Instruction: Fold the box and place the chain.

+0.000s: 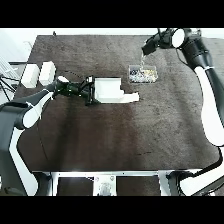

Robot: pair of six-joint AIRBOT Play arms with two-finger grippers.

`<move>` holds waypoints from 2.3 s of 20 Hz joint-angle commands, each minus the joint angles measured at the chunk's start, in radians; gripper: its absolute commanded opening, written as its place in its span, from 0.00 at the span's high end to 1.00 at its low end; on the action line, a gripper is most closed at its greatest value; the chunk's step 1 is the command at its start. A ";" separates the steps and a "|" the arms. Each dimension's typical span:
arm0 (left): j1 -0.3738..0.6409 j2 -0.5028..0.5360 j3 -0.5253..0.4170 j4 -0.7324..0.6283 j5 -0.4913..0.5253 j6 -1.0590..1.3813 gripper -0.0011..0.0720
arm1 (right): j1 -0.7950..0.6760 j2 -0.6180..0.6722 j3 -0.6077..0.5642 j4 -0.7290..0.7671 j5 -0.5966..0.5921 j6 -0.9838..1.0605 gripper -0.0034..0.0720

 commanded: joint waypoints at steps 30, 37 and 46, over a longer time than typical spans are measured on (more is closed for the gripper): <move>0.000 0.000 0.000 0.000 0.000 0.000 0.13 | -0.018 -0.122 -0.348 1.122 0.158 -1.034 0.94; 0.000 0.000 0.000 0.000 0.000 0.000 0.13 | -0.014 -0.162 -0.344 1.093 0.052 -0.987 0.93; 0.000 0.000 0.000 0.000 0.000 0.000 0.13 | 0.017 -0.208 -0.333 0.908 0.064 -0.932 0.94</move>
